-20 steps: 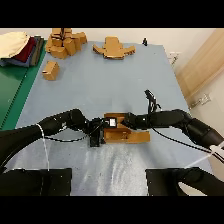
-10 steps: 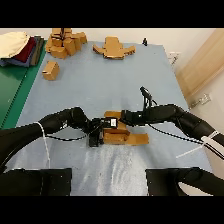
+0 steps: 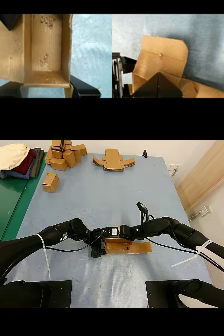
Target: Fold the box.
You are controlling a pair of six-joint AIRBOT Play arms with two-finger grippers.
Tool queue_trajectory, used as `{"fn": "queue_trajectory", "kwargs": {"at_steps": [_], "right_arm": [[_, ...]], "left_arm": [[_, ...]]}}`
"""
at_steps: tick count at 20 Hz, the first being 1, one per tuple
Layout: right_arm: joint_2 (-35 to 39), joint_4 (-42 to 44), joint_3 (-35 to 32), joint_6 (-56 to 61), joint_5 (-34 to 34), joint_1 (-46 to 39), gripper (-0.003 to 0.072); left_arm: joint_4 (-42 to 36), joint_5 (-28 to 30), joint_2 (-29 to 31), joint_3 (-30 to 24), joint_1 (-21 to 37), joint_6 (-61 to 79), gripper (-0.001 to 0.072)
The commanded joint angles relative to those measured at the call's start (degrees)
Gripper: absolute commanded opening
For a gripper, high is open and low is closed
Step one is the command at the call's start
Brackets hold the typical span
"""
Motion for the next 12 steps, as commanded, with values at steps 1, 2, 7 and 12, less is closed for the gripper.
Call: {"fn": "queue_trajectory", "kwargs": {"at_steps": [1, 2, 7, 12], "right_arm": [[-0.33, -0.22, -0.04, 0.02, -0.26, 0.42, 0.0005], [-0.44, -0.26, -0.04, 0.02, -0.26, 0.44, 0.0004], [-0.44, -0.39, -0.07, 0.02, -0.26, 0.48, 0.0005], [-0.44, -1.11, -0.07, 0.02, -0.22, 0.81, 0.0004]], "left_arm": [[-1.27, 1.79, 0.04, 0.00, 0.09, 1.22, 0.0384], [-0.98, 1.77, 0.04, -0.02, 0.09, 1.20, 0.0384], [0.98, 1.75, 0.02, -0.02, 0.09, 0.70, 0.0384], [0.83, 1.70, -2.03, -0.02, 0.09, 0.57, 0.0384]]}}
